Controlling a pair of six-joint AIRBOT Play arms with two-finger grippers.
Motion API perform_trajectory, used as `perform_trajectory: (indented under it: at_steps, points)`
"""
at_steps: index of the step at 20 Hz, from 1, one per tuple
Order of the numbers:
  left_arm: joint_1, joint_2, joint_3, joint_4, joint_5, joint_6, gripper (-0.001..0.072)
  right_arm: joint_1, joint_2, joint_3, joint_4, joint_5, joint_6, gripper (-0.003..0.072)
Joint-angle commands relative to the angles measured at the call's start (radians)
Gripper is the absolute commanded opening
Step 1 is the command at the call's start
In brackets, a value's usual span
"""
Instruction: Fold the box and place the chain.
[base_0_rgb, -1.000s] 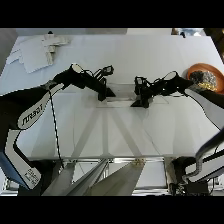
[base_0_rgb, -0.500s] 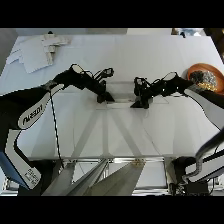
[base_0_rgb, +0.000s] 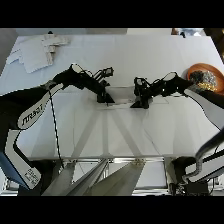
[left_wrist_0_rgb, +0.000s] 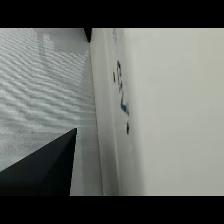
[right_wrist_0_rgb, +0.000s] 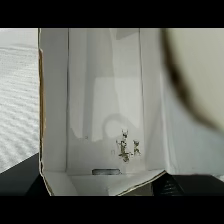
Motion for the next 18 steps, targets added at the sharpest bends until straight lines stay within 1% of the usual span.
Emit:
perform_trajectory:
  at_steps: [1,5,11,15,18]
  points:
    - [0.001,0.008,0.001,0.017,-0.003,0.0,0.0537,-0.001,0.001,0.0,0.001,-0.002,0.0,0.0433]
    - [0.008,0.042,0.001,0.114,-0.001,0.0,0.0537,-0.001,0.001,0.0,0.001,-0.002,0.0,0.0433]
    - [0.064,0.079,0.001,0.119,0.0,0.0,0.0537,-0.001,0.001,0.0,0.001,-0.002,0.0,0.0433]
    - [0.124,0.119,0.001,0.117,-0.006,-0.001,0.0537,-0.001,0.001,0.0,0.001,-0.002,0.0,0.0433]
    - [0.158,0.167,0.001,0.115,-0.048,-0.112,0.0536,-0.001,0.001,0.0,0.001,-0.002,0.0,0.0433]
